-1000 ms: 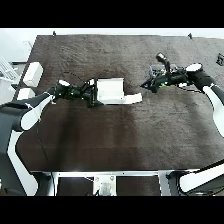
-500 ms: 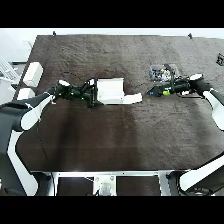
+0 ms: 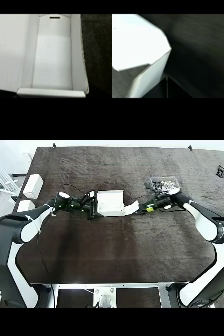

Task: Fold the box and place the chain.

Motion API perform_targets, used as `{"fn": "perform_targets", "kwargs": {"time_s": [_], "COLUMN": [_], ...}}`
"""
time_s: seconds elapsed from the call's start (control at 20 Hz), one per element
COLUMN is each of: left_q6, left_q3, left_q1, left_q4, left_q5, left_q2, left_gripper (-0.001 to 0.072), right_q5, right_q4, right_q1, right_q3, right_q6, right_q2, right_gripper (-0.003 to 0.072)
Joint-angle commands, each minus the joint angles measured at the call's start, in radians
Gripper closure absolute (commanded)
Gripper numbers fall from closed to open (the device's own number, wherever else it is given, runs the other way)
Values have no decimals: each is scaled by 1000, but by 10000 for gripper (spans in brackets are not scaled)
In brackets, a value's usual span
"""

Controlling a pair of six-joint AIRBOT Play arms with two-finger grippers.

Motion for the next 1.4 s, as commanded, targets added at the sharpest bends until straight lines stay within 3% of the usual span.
{"fn": "perform_targets", "kwargs": {"time_s": [0.0,0.15,0.4,0.5,0.7,0.8,1.0,1.1,1.35], "left_q6": [0,0,0,0,0,0,0,0,0], "left_q3": [0,0,0,0,0,0,0,0,0], "left_q1": [0,0,0,0,0,0,0,0,0], "left_q4": [0,0,0,0,0,0,0,0,0], "left_q5": [0,0,0,0,0,0,0,0,-1], "left_q2": [0,0,0,0,0,0,0,0,0], "left_gripper": [361,361,360,361,361,360,361,360,361], "right_q5": [50,111,112,112,112,111,79,58,43], "right_q4": [-28,-169,-143,-127,-108,-68,-71,-95,-262], "right_q1": [96,76,83,86,85,87,105,115,160], "right_q3": [65,167,196,197,218,224,223,224,272], "right_q6": [8,145,163,164,190,189,189,192,312], "right_q2": [-3,6,7,7,7,7,4,1,1], "right_gripper": [679,679,666,437,402,263,237,157,157]}}
